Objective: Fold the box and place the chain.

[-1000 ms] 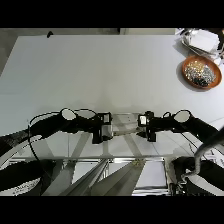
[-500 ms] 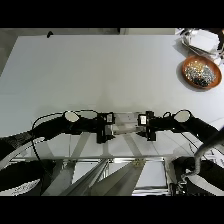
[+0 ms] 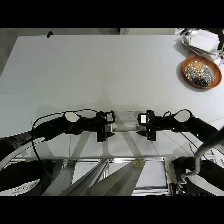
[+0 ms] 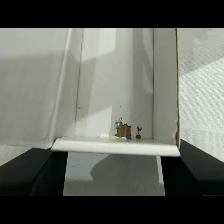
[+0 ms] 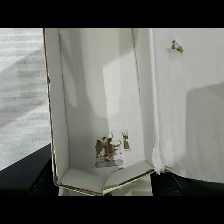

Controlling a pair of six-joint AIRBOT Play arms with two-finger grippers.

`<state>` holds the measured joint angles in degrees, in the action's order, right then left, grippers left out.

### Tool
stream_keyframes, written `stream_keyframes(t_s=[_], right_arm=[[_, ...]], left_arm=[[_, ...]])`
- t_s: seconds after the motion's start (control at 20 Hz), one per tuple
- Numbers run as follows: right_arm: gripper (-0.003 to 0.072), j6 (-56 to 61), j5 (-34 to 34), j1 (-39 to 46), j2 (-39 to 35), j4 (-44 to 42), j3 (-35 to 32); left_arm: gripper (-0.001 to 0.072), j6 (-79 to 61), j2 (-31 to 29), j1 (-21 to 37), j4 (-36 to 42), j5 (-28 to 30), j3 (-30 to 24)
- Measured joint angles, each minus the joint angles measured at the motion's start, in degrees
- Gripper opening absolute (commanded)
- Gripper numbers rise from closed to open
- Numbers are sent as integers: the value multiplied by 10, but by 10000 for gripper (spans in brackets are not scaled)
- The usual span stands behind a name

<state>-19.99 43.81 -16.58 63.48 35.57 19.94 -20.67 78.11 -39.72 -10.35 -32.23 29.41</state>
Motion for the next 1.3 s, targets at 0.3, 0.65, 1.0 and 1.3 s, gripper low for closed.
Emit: stream_keyframes(t_s=[0.3, 0.65, 1.0, 1.3], right_arm=[[467, 0, 1, 0, 0, 0, 0], [466, 0, 2, 0, 0, 0, 0], [451, -4, 3, 0, 0, 0, 0], [694, -5, 8, 0, 0, 2, 0]], left_arm=[[252, 1, 0, 0, 0, 3, 0], [252, 1, 0, 0, 1, 4, 0], [252, 1, 0, 0, 1, 5, 0], [252, 1, 0, 0, 2, 8, 0]])
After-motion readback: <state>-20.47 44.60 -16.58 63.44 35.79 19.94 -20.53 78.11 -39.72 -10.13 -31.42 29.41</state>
